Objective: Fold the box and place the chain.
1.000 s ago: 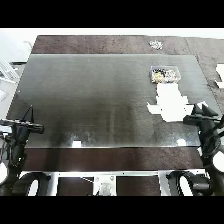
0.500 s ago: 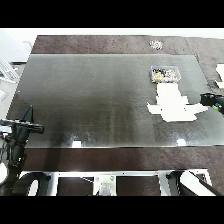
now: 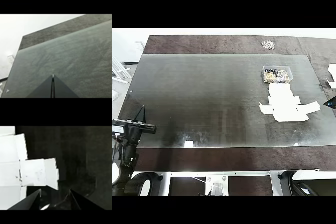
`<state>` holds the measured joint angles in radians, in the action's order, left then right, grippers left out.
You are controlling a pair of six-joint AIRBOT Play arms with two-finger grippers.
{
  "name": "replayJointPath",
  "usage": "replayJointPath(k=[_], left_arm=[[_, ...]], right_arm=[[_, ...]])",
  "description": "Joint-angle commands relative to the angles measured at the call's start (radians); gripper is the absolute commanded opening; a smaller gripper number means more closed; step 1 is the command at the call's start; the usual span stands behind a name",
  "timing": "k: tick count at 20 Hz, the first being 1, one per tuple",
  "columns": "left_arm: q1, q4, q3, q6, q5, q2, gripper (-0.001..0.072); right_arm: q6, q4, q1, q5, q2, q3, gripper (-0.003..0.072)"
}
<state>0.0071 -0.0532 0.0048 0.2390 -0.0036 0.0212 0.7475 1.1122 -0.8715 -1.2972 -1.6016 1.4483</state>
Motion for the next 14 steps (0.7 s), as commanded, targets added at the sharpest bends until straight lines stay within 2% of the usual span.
replayJointPath(k=[1,5,14], left_arm=[[0.000,0.000,0.000,0.000,0.000,0.000,0.0021],[0.000,0.000,0.000,0.000,0.000,0.000,0.0021],[0.000,0.000,0.000,0.000,0.000,0.000,0.0021]], right_arm=[[0.011,0.023,0.000,-0.189,-0.173,0.229,0.0471],[0.004,0.002,0.027,-0.257,-0.311,0.349,0.0461],[0.004,-0.053,0.106,-0.301,-0.412,0.357,0.0462]])
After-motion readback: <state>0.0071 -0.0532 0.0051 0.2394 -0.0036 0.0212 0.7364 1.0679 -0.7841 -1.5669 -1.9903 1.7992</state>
